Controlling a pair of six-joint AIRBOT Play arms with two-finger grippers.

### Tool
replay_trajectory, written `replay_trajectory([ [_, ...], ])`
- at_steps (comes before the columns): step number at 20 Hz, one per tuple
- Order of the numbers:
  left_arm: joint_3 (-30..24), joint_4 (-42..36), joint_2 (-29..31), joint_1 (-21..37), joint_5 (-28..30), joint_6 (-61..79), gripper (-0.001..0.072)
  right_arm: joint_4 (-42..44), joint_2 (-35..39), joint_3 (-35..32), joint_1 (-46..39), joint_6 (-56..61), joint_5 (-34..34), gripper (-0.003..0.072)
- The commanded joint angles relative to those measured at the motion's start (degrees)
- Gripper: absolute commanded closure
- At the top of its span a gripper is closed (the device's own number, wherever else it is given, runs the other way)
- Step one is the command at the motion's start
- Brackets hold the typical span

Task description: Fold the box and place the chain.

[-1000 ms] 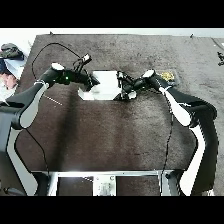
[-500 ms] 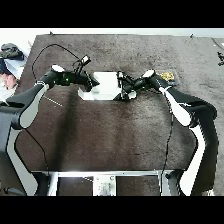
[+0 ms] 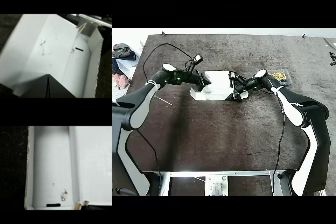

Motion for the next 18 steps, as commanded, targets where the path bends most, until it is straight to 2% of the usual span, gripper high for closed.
replay_trajectory([
  [1, 0.2, -2.0, 3.3, 1.8, -3.3, 1.7, 0.07, 0.1, 0.0, 0.0, 0.0, 0.0, 0.0, 0.0214],
  [4, 0.2, -1.1, 7.0, 4.9, -9.2, 1.7, 0.0698, 0.0, 0.0, 0.0, 0.0, 0.0, 0.0, 0.0214],
  [6, 0.2, 2.5, 7.7, 6.0, -12.5, 1.7, 0.0696, 0.0, 0.0, 0.0, 0.0, 0.0, 0.0, 0.0215],
  [7, 0.2, 6.6, 7.6, 6.0, -15.1, 2.3, 0.063, 0.0, 0.0, 0.0, 0.0, 0.0, 0.0, 0.0214],
  [8, 0.1, 13.5, 7.6, 5.3, -16.9, 3.3, 0.0283, 0.0, 0.0, 0.0, 0.0, 0.0, 0.0, 0.0215],
  [9, -0.2, 20.4, 7.6, 4.1, -16.6, 3.2, 0.0157, 0.0, 0.0, 0.0, 0.0, 0.0, 0.0, 0.0214],
  [11, -1.3, 30.4, 7.6, 1.7, -14.2, 3.2, 0.0157, 0.0, 0.0, 0.0, 0.0, 0.0, 0.0, 0.0214],
  [13, -3.2, 30.6, 7.6, 0.1, -9.1, 3.2, 0.0087, 0.0, 0.0, 0.0, 0.0, 0.0, 0.0, 0.0214],
  [15, -4.4, 31.4, 7.6, -0.7, -4.6, 3.2, 0.0086, 0.0, 0.0, 0.0, 0.0, 0.0, 0.0, 0.0214],
  [18, -5.2, 31.1, 7.3, -1.0, -1.9, 3.7, 0.0087, 0.0, 0.0, 0.0, 0.0, 0.0, 0.0, 0.0215],
])
